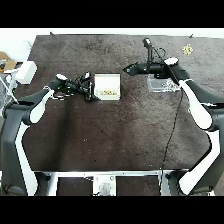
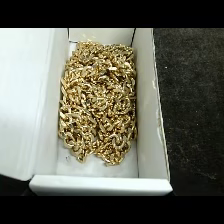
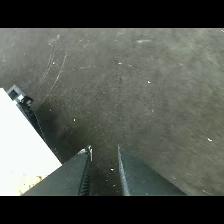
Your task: Fold the box and place the chain.
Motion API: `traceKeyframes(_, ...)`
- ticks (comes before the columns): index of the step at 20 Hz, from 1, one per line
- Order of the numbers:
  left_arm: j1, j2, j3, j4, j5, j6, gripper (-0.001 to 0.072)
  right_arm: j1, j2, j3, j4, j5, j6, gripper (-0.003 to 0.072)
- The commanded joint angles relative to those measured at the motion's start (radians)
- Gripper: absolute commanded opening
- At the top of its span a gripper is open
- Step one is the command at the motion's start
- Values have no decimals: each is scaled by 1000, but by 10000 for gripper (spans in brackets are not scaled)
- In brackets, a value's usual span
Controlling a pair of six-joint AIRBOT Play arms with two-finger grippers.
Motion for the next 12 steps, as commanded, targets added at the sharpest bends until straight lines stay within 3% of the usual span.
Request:
traceKeyframes(1, -1, 0, 0, 0, 0, 0, 346, 19, -40, 16, 48, 53, -148, 207)
traceKeyframes(6, -1, 0, 0, 0, 0, 0, 346, 20, -33, 16, 37, 230, -232, 205)
traceKeyframes(7, 0, 0, 0, 0, 0, 0, 346, 23, -30, 15, 7, 254, -232, 148)
traceKeyframes(12, -1, 0, 0, 0, 0, 0, 346, 56, 70, -109, -2, 233, -353, 147)
